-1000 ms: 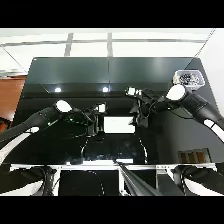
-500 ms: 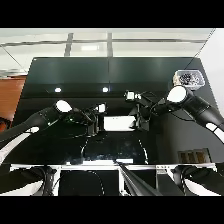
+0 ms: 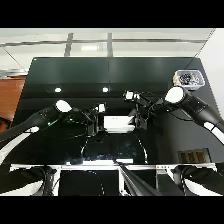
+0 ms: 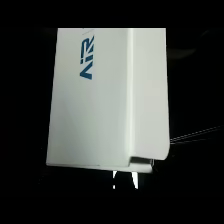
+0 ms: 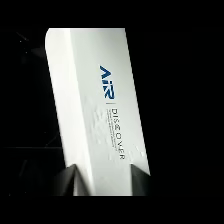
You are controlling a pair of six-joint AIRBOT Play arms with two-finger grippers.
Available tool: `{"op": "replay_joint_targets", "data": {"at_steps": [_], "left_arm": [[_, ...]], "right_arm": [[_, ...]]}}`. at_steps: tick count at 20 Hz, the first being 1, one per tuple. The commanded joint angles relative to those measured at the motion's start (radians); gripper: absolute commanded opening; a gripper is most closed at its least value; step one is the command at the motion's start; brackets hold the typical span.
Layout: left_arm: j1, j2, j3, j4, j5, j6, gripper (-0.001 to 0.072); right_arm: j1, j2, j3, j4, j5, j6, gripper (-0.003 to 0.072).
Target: Fold the box and place the chain.
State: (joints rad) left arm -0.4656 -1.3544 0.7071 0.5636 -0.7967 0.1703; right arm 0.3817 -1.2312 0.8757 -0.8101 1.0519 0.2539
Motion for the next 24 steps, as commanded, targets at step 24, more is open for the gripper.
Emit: {"op": "replay_joint_targets", "data": {"at_steps": [24], "left_arm": [[0.000,0.001,0.001,0.001,0.000,0.001,0.0379]], "right_arm": [[0.011,-0.006,-0.006,-0.014,0.029,0.010,0.0314]]}}
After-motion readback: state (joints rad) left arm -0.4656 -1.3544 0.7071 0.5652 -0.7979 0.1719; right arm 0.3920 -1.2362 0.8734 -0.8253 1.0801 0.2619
